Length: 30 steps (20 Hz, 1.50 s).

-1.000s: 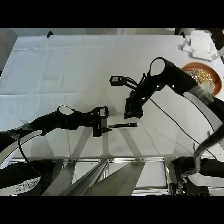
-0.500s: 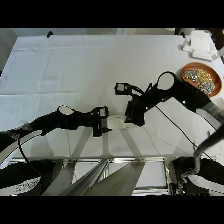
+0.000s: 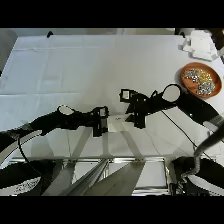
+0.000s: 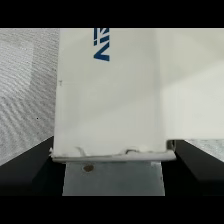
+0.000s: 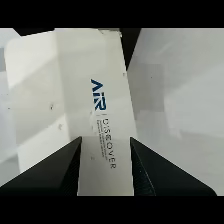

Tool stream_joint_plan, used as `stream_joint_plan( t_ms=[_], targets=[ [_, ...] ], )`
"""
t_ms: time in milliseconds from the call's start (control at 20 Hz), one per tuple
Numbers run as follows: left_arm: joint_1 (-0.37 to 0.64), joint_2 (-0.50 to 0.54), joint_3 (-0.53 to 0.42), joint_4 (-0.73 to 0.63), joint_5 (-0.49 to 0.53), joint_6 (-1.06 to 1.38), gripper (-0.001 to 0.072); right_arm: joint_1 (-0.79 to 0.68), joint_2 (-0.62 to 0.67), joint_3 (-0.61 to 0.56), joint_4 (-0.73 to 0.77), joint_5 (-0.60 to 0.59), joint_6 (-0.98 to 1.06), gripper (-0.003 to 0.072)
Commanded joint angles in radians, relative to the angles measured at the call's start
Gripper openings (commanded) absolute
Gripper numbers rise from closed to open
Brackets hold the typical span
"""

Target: Fold the box and place the chain.

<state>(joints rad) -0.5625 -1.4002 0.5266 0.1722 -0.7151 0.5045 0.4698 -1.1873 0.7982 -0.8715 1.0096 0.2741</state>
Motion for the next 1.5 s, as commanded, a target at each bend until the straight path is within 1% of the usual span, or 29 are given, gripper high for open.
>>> stream_joint_plan(
  t_ms=[0, 200, 300, 350, 400, 450, 550, 650, 850, 950, 1200, 1300, 1450],
  targets=[
    [0.000, 0.000, -0.001, 0.000, 0.000, 0.000, 0.0272, 0.001, 0.028, -0.024, 0.004, 0.014, -0.014, 0.0346],
    [0.000, 0.000, -0.001, 0.000, 0.000, 0.000, 0.0272, 0.005, 0.037, -0.026, 0.013, 0.090, -0.014, 0.0347],
    [0.000, 0.000, -0.001, 0.000, 0.001, 0.000, 0.0272, 0.019, 0.037, -0.037, 0.010, 0.085, -0.016, 0.0351],
    [0.000, 0.000, -0.001, 0.000, 0.000, 0.000, 0.0272, 0.026, 0.037, -0.047, 0.009, 0.063, -0.018, 0.0396],
    [0.000, 0.000, -0.001, 0.000, 0.000, 0.000, 0.0272, 0.031, 0.037, -0.057, 0.000, 0.033, -0.018, 0.0460],
    [0.000, 0.000, -0.001, 0.000, 0.000, 0.000, 0.0272, 0.032, 0.037, -0.062, -0.011, 0.000, -0.014, 0.0475],
    [0.000, 0.000, -0.001, 0.000, 0.000, 0.000, 0.0272, 0.032, 0.037, -0.063, -0.026, -0.076, 0.018, 0.0476],
    [0.000, 0.000, -0.001, 0.000, 0.000, 0.000, 0.0272, 0.032, 0.037, -0.063, -0.026, -0.098, 0.018, 0.0475],
    [0.000, 0.000, -0.001, 0.000, 0.000, 0.000, 0.0272, 0.032, 0.037, -0.063, -0.027, -0.082, 0.016, 0.0464],
    [0.000, 0.000, -0.001, 0.000, 0.000, 0.000, 0.0272, 0.032, 0.037, -0.063, -0.027, -0.072, 0.016, 0.0406],
    [0.000, 0.000, -0.001, 0.000, 0.000, 0.000, 0.0272, 0.034, 0.038, -0.063, -0.027, 0.053, 0.012, 0.0405],
    [0.000, 0.000, -0.001, 0.000, 0.000, 0.000, 0.0272, 0.050, 0.038, -0.070, -0.042, 0.032, 0.004, 0.0405],
    [0.000, 0.000, -0.001, 0.000, 0.000, 0.000, 0.0272, 0.085, 0.038, -0.077, -0.045, -0.044, 0.005, 0.0405]
  ],
)
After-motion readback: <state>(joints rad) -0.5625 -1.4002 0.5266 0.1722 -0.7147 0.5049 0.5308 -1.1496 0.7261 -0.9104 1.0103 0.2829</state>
